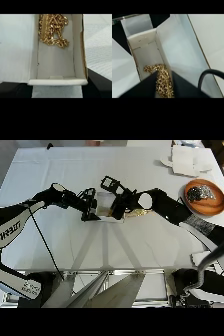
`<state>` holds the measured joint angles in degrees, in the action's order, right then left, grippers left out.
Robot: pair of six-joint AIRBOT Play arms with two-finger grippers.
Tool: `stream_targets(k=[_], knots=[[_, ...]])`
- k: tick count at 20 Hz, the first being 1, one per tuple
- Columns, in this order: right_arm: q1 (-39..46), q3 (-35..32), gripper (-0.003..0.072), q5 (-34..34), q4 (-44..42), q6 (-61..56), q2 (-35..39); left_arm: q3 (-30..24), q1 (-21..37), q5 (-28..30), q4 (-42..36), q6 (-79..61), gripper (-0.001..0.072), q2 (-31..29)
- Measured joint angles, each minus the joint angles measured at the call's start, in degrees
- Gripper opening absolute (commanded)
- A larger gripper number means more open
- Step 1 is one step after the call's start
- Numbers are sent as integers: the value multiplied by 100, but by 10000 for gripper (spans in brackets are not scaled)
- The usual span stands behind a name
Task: Fold the box and place the chain.
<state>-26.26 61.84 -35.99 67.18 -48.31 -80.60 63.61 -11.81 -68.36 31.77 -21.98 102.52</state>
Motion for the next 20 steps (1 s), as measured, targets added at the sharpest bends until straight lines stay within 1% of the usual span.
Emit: stream_targets(k=[3,6,8,9,10,11,12,14,16,20], knots=[[28,4,451,-179,155,50,192,0,0,0,0,-2,320,0],[229,4,460,-487,273,439,603,0,0,-2,0,0,320,0],[529,4,461,-807,310,901,844,0,0,-2,0,0,320,0],[713,4,486,-999,321,1154,903,0,0,0,0,0,320,0],[925,4,532,-1226,341,1449,927,0,0,0,0,0,320,0],[1126,4,556,-1429,348,1738,922,0,0,-2,0,0,320,0],[1338,4,557,-1620,352,2052,881,0,0,0,0,-2,320,0],[1700,4,594,-1912,358,2618,702,0,0,-2,0,0,320,0],[1961,4,599,-2070,358,3117,424,0,0,-2,0,-2,320,0],[2184,4,600,-2000,361,3792,-238,0,0,0,0,0,320,0]])
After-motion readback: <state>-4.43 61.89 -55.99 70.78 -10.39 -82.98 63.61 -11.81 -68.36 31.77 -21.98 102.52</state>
